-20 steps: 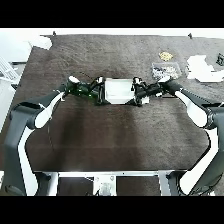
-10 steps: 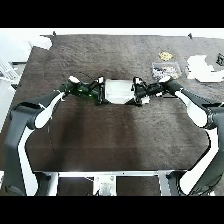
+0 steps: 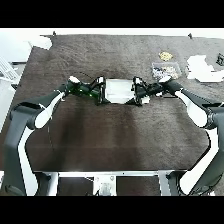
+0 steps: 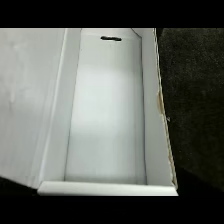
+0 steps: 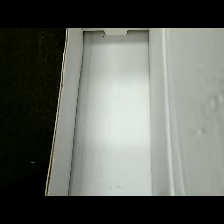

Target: Fold the box and place the chain.

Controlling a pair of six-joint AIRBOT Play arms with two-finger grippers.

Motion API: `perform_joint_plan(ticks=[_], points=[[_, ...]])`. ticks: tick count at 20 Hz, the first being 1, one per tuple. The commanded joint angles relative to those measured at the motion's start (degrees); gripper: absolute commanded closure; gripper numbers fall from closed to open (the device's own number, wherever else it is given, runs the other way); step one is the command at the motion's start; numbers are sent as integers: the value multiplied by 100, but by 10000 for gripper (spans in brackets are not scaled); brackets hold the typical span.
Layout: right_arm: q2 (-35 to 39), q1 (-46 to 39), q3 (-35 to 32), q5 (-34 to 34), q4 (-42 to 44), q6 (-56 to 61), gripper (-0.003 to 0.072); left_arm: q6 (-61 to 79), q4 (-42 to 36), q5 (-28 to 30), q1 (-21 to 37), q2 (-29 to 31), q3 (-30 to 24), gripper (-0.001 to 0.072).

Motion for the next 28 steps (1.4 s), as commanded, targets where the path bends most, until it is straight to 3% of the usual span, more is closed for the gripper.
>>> perform_joint_plan(ticks=[1,18,19,20,28], points=[[0,4,-2,17,-2,2,115,-7,-9,22,7,-4,2,359],[4,9,0,81,105,7,115,-7,-11,20,13,-4,2,359],[9,-7,2,129,120,79,94,-7,-11,20,13,-4,2,359],[13,-39,7,203,125,264,-34,-7,-11,22,13,-4,2,359],[190,-538,11,531,94,741,-34,-9,-11,7,13,-4,2,359]])
